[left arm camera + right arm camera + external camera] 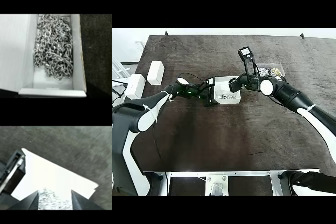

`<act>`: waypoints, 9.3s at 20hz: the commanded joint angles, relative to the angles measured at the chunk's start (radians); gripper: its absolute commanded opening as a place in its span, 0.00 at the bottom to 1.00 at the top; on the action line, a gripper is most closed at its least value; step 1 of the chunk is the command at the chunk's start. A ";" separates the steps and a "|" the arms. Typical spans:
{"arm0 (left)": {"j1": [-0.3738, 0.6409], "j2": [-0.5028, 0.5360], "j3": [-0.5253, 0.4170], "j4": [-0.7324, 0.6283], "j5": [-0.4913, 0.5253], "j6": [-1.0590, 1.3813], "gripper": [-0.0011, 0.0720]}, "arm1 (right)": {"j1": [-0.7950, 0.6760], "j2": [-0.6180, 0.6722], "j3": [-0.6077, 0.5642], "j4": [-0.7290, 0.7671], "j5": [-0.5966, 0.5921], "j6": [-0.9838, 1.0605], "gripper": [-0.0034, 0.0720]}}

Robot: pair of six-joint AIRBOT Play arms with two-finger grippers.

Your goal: Fold the box and place the chain.

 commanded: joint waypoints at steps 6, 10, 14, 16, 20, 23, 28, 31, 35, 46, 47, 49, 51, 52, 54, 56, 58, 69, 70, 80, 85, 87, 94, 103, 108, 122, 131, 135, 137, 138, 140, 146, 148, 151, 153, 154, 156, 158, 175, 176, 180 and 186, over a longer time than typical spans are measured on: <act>0.000 0.000 0.000 0.000 0.000 0.000 0.74 | -0.163 0.071 -0.005 -0.102 -0.170 -0.269 0.55; 0.000 0.000 0.000 0.000 0.000 0.000 0.74 | -0.248 0.071 -0.002 0.263 -0.090 -0.658 0.54; 0.000 0.000 0.000 0.000 0.000 0.000 0.74 | -0.369 0.037 0.021 0.777 0.075 -1.099 0.40; 0.000 0.000 0.000 0.000 0.000 0.000 0.74 | -0.418 -0.011 0.055 0.878 0.224 -1.181 0.34; 0.000 0.000 0.000 0.000 0.000 0.000 0.74 | -0.435 -0.142 0.127 0.886 0.278 -1.247 0.34; 0.000 0.000 0.000 0.000 0.000 0.000 0.74 | -0.435 -0.274 0.238 0.887 0.359 -1.265 0.34; 0.000 0.000 0.000 0.000 0.000 0.000 0.74 | -0.429 -0.407 0.388 0.887 0.452 -1.268 0.33; 0.000 0.000 0.000 0.000 0.000 0.000 0.74 | -0.412 -0.437 0.409 0.885 0.470 -1.273 0.33; 0.000 0.000 0.000 0.000 0.000 0.000 0.74 | -0.386 -0.441 0.409 0.885 0.516 -1.295 0.33; 0.000 0.000 0.000 0.000 0.000 0.000 0.74 | -0.341 -0.440 0.428 0.845 0.733 -1.283 0.34; 0.000 0.000 0.000 0.000 0.000 0.000 0.74 | -0.329 -0.441 0.428 0.823 0.734 -1.282 0.36; 0.000 0.000 0.000 0.000 0.000 0.000 0.74 | -0.303 -0.441 0.428 0.789 0.742 -1.282 0.38; 0.000 0.000 0.000 0.000 0.000 0.000 0.74 | -0.280 -0.441 0.428 0.769 0.741 -1.283 0.45; 0.000 0.000 0.000 0.000 0.000 0.000 0.74 | -0.272 -0.441 0.428 0.768 0.741 -1.283 0.51; 0.000 0.000 0.000 0.000 0.000 0.000 0.74 | -0.269 -0.441 0.428 0.768 0.742 -1.283 0.55; 0.000 0.000 0.000 0.000 0.000 0.000 0.74 | -0.269 -0.442 0.428 0.768 0.765 -1.283 0.55; 0.000 0.000 0.000 0.000 0.000 0.000 0.74 | -0.269 -0.445 0.428 0.763 0.792 -1.283 0.55; 0.000 0.000 0.000 0.000 0.000 0.000 0.74 | -0.262 -0.480 0.426 0.713 0.812 -1.260 0.65; 0.000 0.000 0.000 0.000 0.000 0.000 0.74 | -0.258 -0.487 0.426 0.713 0.808 -1.260 0.65; 0.000 0.000 0.000 0.000 0.000 0.000 0.74 | -0.248 -0.500 0.426 0.712 0.700 -1.268 0.73; 0.000 0.000 0.000 0.000 0.000 0.000 0.74 | -0.248 -0.500 0.429 0.713 0.692 -1.287 0.73; 0.000 0.000 0.000 0.000 0.000 0.000 0.74 | -0.248 -0.499 0.441 0.713 0.693 -1.287 0.73; 0.000 0.000 0.000 0.000 0.000 0.000 0.74 | -0.271 -0.463 0.477 0.714 0.866 -1.287 0.70; 0.000 0.000 0.000 0.000 0.000 0.000 0.74 | -0.291 -0.459 0.365 0.825 0.780 -1.469 0.62; 0.000 0.000 0.000 0.000 0.000 0.000 0.74 | -0.294 -0.451 0.306 0.860 0.763 -1.532 0.60; 0.000 0.000 0.000 0.000 0.000 0.000 0.74 | -0.277 -0.438 0.263 0.848 0.648 -1.583 0.57; 0.000 0.000 0.000 0.000 0.000 0.000 0.74 | -0.277 -0.438 0.263 0.842 0.632 -1.583 0.54; 0.000 0.000 0.000 0.000 0.000 0.000 0.74 | -0.278 -0.412 0.263 0.849 0.731 -1.582 0.54; 0.000 0.000 0.000 0.000 0.000 0.000 0.74 | -0.280 -0.370 0.253 0.850 0.755 -1.579 0.54; 0.000 0.000 0.000 0.000 0.000 0.000 0.74 | -0.280 -0.344 0.237 0.853 0.752 -1.583 0.54; 0.000 0.000 0.000 0.000 0.000 0.000 0.74 | -0.279 -0.294 0.189 0.877 0.725 -1.610 0.52; 0.000 0.000 0.000 0.000 0.000 0.000 0.74 | -0.278 -0.322 0.130 0.905 0.575 -1.669 0.52; 0.000 0.000 0.000 0.000 0.000 0.000 0.74 | -0.278 -0.324 0.130 0.904 0.578 -1.680 0.52; 0.000 0.000 0.000 0.000 0.000 0.000 0.74 | -0.282 -0.298 0.133 0.963 0.689 -1.714 0.52; 0.000 0.000 0.000 0.000 0.000 0.000 0.74 | -0.286 -0.259 0.133 1.003 0.711 -1.714 0.52; 0.000 0.000 0.000 0.000 0.000 0.000 0.74 | -0.289 -0.238 0.134 1.016 0.711 -1.723 0.53; 0.000 0.000 0.000 0.000 0.000 0.000 0.74 | -0.297 -0.214 0.135 1.056 0.700 -1.769 0.53; 0.000 0.000 0.000 0.000 0.000 0.000 0.74 | -0.301 -0.224 0.135 1.066 0.625 -1.774 0.53; 0.000 0.000 0.000 0.000 0.000 0.000 0.74 | -0.300 -0.397 0.135 1.016 0.719 -1.747 0.52; 0.000 0.000 0.000 0.000 0.000 0.000 0.74 | -0.300 -0.397 0.135 1.012 0.716 -1.747 0.52; 0.000 0.000 0.000 0.000 0.000 0.000 0.74 | -0.299 -0.397 0.135 1.012 0.611 -1.746 0.52; 0.000 0.000 0.000 0.000 0.000 0.000 0.74 | -0.269 -0.398 0.135 0.940 0.558 -1.756 0.53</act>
